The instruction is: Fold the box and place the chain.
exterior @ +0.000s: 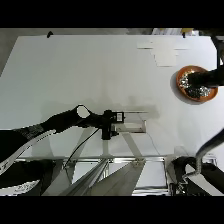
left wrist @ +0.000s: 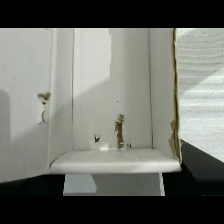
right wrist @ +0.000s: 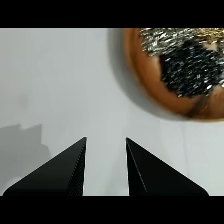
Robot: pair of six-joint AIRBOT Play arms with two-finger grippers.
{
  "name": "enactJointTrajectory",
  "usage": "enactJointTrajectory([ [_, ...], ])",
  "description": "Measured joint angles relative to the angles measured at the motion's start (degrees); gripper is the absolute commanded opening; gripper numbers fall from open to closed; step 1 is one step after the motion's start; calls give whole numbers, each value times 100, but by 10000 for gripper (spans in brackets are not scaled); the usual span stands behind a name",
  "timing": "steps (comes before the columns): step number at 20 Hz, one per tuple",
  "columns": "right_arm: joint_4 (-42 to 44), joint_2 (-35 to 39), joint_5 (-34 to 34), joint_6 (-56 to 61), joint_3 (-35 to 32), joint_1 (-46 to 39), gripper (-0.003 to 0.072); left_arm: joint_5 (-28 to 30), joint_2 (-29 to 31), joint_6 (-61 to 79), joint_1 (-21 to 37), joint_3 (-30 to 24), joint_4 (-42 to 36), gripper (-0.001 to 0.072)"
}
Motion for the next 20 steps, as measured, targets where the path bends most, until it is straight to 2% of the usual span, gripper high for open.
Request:
enactJointTrajectory([
  [6, 146, -1377, -448, -468, 402, -907, 239, -2, 0, 0, 0, 0, -2, 209],
  [9, 55, -1930, -632, -540, 444, -1102, 179, 0, 0, 0, 0, 0, 0, 209],
  [10, 28, -2090, -675, -562, 452, -1154, 179, 0, 0, 0, 0, 0, 0, 209],
  [20, -28, -2855, -1064, -608, 468, -1305, 178, 0, 0, 0, 0, 0, 0, 209],
])
